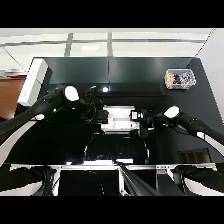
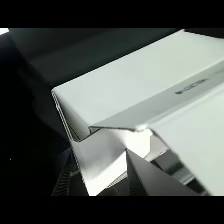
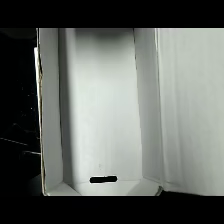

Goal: Fold the box and place the chain.

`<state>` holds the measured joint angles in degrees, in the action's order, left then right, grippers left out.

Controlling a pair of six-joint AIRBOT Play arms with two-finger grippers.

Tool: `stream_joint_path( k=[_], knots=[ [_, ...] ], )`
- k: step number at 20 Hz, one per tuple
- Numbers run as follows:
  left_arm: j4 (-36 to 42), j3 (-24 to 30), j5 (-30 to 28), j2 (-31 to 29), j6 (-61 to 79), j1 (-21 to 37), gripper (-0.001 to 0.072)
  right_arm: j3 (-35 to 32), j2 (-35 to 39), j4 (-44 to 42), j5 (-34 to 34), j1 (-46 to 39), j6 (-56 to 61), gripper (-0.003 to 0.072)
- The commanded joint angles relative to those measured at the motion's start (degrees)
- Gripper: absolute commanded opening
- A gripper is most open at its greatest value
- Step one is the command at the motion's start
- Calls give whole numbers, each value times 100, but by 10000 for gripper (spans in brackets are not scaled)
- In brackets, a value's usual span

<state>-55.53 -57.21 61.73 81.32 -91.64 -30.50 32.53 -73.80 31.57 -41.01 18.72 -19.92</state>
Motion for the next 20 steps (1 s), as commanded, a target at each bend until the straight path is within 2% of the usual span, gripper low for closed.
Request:
stream_joint_path(
  k=[1, 7, 18, 20],
  knots=[
    [-1040, -245, -155, -4, -1117, -437, 405, 0, 4, -2, 4, 2, 2, 422],
    [-1893, -306, -155, 15, -2245, -831, 405, 0, 4, -2, 4, 2, 2, 422],
    [-2116, -323, -173, 66, -3213, -1152, 397, 0, 4, -4, 7, 2, 7, 422],
    [-2138, -459, -81, 192, -3224, -1152, 397, 0, 4, -2, 7, 2, 9, 422]
  ],
)
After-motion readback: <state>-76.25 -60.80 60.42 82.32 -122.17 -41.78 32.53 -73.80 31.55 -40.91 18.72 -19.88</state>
